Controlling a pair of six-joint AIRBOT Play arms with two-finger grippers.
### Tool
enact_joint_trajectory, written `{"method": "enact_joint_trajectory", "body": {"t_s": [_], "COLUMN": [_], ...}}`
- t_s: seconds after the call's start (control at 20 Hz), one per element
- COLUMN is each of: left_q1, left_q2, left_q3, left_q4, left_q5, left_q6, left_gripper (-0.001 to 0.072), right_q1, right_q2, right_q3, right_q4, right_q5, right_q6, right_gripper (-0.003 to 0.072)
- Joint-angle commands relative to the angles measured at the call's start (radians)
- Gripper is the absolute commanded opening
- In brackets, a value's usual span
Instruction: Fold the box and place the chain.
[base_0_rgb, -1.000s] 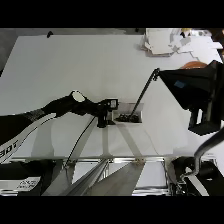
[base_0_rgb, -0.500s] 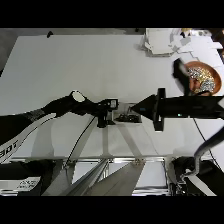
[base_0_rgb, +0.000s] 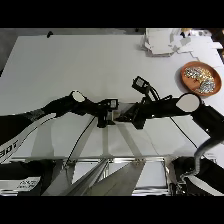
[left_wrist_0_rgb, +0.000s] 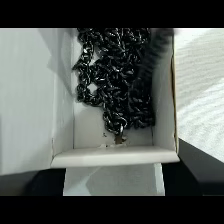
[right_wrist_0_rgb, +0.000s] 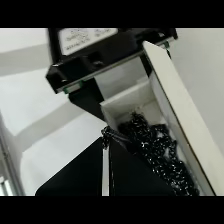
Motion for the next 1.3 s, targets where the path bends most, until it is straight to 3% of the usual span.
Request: {"method": "enact_joint_trajectory", "body": {"t_s": [0.0,0.15,0.25,0.4,0.6,0.75,0.8,1.05,1.25], "left_q1": [0.000,0.000,0.000,0.000,0.000,0.000,0.000,0.000,0.000], "left_q2": [0.000,0.000,0.000,0.000,0.000,0.000,0.000,0.000,0.000], "left_q3": [0.000,0.000,0.000,0.000,0.000,0.000,0.000,0.000,0.000], "left_q4": [0.001,0.000,0.000,0.000,0.000,0.000,0.000,0.000,0.000], "left_q5": [0.000,0.000,0.000,0.000,0.000,0.000,0.000,0.000,0.000], "left_q6": [0.000,0.000,0.000,0.000,0.000,0.000,0.000,0.000,0.000], "left_gripper": [0.0253,0.0253,0.0253,0.0253,0.0253,0.0253,0.0253,0.0253,0.0252], "right_q1": [0.011,0.011,0.011,0.011,0.011,0.011,0.011,0.011,0.027], "right_q2": [-0.063,-0.082,-0.060,-0.009,0.025,0.012,-0.002,-0.165,-0.191], "right_q3": [-0.001,0.000,0.000,0.028,0.182,0.257,0.257,0.257,0.257], "right_q4": [-0.038,-0.037,-0.038,-0.063,-0.274,-0.409,-0.412,-0.377,-0.293], "right_q5": [-0.071,-0.099,-0.096,-0.026,0.083,0.023,0.000,0.001,0.040], "right_q6": [0.066,0.123,0.123,0.129,0.243,0.261,0.260,0.215,0.056], "right_gripper": [0.0017,0.0019,0.0121,0.0122,0.0117,0.0069,0.0033,0.0039,0.0069]}}
